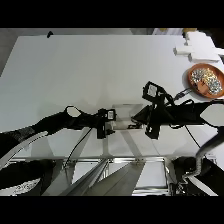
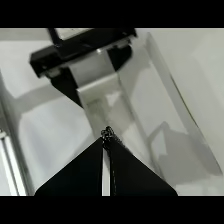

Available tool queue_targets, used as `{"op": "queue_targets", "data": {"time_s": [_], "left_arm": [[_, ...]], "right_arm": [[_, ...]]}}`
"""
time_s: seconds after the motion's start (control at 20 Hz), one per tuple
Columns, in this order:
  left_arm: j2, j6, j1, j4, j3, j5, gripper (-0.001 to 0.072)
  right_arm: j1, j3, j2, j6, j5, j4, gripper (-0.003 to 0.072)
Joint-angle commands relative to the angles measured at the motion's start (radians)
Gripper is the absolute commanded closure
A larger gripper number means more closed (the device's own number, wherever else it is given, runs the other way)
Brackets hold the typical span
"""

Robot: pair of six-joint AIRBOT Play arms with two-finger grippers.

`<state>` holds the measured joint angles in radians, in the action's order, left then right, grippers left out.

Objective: Fold the box and place the chain.

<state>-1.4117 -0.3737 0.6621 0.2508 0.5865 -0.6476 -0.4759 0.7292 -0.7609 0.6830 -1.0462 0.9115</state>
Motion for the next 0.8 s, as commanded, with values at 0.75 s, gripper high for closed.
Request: {"op": "queue_targets", "data": {"time_s": [0.75], "left_arm": [[0.0,0.0,0.0,0.0,0.0,0.0,0.0542]], "right_arm": [[-0.182,0.001,-0.322,0.032,0.173,0.01,0.0555]]}}
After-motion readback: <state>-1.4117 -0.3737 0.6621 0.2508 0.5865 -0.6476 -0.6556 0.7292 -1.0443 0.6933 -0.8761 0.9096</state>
